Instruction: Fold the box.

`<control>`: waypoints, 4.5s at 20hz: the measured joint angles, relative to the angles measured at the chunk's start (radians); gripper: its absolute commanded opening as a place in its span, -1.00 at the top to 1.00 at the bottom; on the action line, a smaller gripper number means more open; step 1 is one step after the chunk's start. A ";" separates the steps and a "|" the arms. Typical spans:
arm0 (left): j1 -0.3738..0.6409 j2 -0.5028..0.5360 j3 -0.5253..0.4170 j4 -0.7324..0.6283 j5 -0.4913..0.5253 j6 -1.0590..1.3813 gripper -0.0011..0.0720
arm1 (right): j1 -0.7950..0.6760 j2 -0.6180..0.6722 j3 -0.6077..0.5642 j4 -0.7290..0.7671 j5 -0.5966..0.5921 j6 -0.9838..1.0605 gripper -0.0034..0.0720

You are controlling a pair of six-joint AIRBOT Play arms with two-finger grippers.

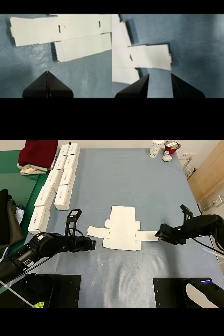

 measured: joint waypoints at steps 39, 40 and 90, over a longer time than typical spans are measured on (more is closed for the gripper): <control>0.002 0.001 0.020 -0.019 0.093 -0.009 0.94 | 0.069 -0.190 -0.050 0.470 -0.024 -0.702 0.91; 0.002 0.001 0.021 -0.025 0.095 -0.011 0.94 | 0.072 -0.158 -0.071 0.470 -0.016 -0.697 0.91; 0.628 -0.918 0.517 -0.755 -0.561 1.146 0.17 | 0.315 0.205 -0.324 0.456 0.260 -0.594 0.91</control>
